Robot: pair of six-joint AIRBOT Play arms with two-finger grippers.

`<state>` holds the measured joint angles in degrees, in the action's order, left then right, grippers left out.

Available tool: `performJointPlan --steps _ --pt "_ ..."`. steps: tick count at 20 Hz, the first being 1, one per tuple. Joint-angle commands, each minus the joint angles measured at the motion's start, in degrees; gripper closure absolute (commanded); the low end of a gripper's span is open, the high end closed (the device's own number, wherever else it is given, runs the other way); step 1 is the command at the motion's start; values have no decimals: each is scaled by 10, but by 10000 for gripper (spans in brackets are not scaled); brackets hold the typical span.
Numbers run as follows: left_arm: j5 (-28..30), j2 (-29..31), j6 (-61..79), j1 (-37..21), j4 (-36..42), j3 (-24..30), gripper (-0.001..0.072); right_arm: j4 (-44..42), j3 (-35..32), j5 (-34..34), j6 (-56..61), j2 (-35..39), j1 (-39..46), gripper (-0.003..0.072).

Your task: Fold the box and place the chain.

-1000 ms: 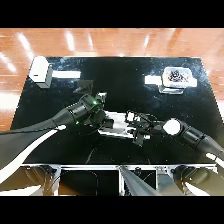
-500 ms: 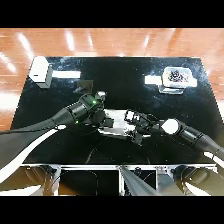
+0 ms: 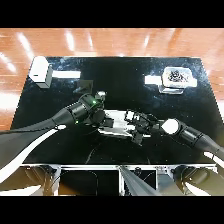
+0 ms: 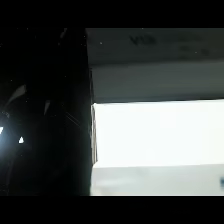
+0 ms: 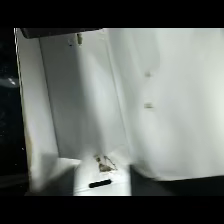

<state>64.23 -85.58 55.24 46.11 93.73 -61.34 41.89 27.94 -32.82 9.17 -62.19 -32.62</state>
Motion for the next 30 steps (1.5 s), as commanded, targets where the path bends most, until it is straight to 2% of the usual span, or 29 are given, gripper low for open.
performJointPlan --steps 1,4,6,8,12,13,15,16,18,23,27,30 --pt "1 0 0 0 0 0 687 0 0 -1 0 0 0 618" --pt "0 0 -2 0 0 0 687 2 0 -1 24 1 12 612" --pt "1 -3 -2 -2 -2 0 688 4 0 -7 97 4 52 612" --pt "0 -5 -10 -4 -2 0 688 4 0 -46 172 11 107 612" --pt "-3 -5 -17 -5 -13 0 687 1 0 -225 370 14 242 613" --pt "-3 -5 -17 -5 -13 0 687 0 0 -273 384 14 270 645" --pt "-2 -5 -17 -4 -13 0 687 -1 0 -370 384 14 317 659" --pt "-5 -5 -17 -4 -13 0 687 -1 0 -409 404 15 339 650" --pt "-6 -5 -17 -6 -16 0 687 17 6 -442 476 15 395 651" --pt "-1 -5 -17 -6 -14 0 687 80 5 -426 580 15 526 651" --pt "-1 -5 -17 -6 -13 0 687 87 -24 -357 610 8 496 651" --pt "3 -5 -17 -6 -10 0 687 49 -44 -310 609 -17 409 651"
